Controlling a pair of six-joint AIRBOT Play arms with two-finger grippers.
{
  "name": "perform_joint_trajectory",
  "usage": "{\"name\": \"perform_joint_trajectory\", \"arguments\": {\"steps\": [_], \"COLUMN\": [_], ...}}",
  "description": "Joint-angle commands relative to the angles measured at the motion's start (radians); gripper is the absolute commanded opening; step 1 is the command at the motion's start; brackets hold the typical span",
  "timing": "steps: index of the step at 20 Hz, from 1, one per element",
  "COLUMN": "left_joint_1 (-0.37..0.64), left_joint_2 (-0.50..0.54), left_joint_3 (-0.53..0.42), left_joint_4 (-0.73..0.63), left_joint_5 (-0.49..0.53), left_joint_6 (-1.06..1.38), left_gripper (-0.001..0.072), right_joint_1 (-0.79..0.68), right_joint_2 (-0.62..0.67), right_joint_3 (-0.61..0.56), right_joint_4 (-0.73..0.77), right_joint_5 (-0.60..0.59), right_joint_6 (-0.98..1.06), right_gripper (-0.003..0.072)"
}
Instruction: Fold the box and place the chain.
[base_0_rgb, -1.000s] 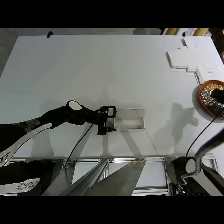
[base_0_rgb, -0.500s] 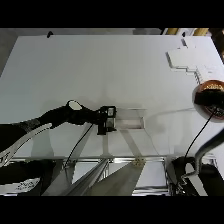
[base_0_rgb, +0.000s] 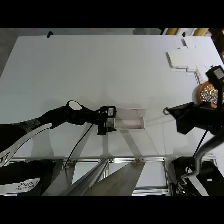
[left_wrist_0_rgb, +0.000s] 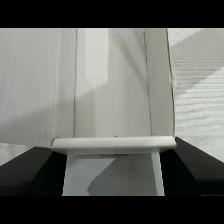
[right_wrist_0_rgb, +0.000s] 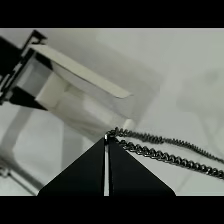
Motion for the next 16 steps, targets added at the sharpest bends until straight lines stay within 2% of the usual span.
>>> {"name": "perform_joint_trajectory", "arguments": {"steps": [1,4,8,12,16], "left_joint_1": [0.000,0.000,0.000,0.000,0.000], "left_joint_2": [0.000,0.000,0.000,0.000,0.000], "left_joint_3": [0.000,0.000,0.000,0.000,0.000], "left_joint_4": [0.000,0.000,0.000,0.000,0.000], "left_joint_5": [0.001,0.000,0.000,0.000,0.000], "left_joint_6": [0.000,0.000,0.000,0.000,0.000], "left_gripper": [0.0149,0.0149,0.0149,0.0149,0.0149], "right_joint_1": [0.130,0.250,0.383,0.422,0.422], "right_joint_2": [0.006,-0.022,-0.170,-0.333,-0.442], "right_joint_3": [0.000,0.000,0.000,0.000,0.000], "right_joint_4": [0.118,0.130,0.085,0.079,0.044], "right_joint_5": [-0.070,-0.181,-0.251,-0.286,-0.306], "right_joint_6": [-0.039,-0.053,-0.058,-0.060,-0.060], "right_gripper": [0.0016,0.0016,0.0016,0.0016,0.0016]}}
